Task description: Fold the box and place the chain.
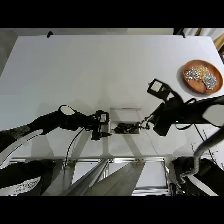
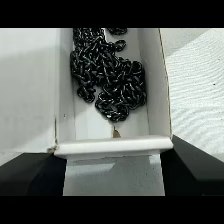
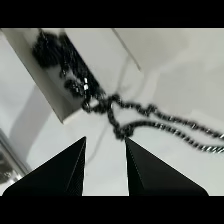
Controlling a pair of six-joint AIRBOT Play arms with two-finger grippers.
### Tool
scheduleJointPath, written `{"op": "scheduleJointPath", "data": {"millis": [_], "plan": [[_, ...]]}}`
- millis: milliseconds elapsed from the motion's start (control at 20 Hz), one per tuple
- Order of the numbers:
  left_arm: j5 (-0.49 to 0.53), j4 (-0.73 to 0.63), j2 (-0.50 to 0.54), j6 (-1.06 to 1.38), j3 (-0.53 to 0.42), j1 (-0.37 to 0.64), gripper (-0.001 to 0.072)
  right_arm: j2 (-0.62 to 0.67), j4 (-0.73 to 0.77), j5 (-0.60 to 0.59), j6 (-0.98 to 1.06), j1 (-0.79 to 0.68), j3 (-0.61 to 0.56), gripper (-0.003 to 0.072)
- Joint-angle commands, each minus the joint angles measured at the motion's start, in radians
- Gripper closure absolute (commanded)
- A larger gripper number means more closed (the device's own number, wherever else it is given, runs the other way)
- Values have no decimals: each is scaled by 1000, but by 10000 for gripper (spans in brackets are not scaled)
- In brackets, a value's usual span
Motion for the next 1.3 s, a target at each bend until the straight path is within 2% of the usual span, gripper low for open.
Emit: {"op": "scheduleJointPath", "data": {"millis": [0, 250, 350, 450, 650, 900, 1000, 1100, 1200, 1250], "plan": [[0, 0, 1, 0, 0, 0, 556, -127, -51, -90, 31, 1, -116, 358], [0, 0, 1, 0, 0, 0, 556, -322, -73, -120, 60, 1, -117, 346], [0, 0, 1, 0, 0, 0, 556, -365, -150, -137, 134, 1, -117, 347], [0, 0, 1, 0, 0, 0, 556, -374, -207, -143, 156, 1, -117, 347], [0, 0, 1, 0, 0, 0, 556, -374, -96, -204, 149, 1, -117, 348], [0, 0, 1, 0, 0, 0, 556, -385, -67, -217, 149, 1, -120, 359], [0, 0, 1, 0, 0, 0, 556, -400, -63, -212, 149, 1, -122, 411], [0, 0, 1, 0, 0, 0, 556, -405, -66, -208, 149, 1, -123, 519], [0, 0, 1, 0, 0, 0, 556, -404, -66, -179, 141, 1, -123, 672], [0, 0, 1, 0, 0, 0, 556, -403, -66, -168, 139, 1, -123, 672]]}}
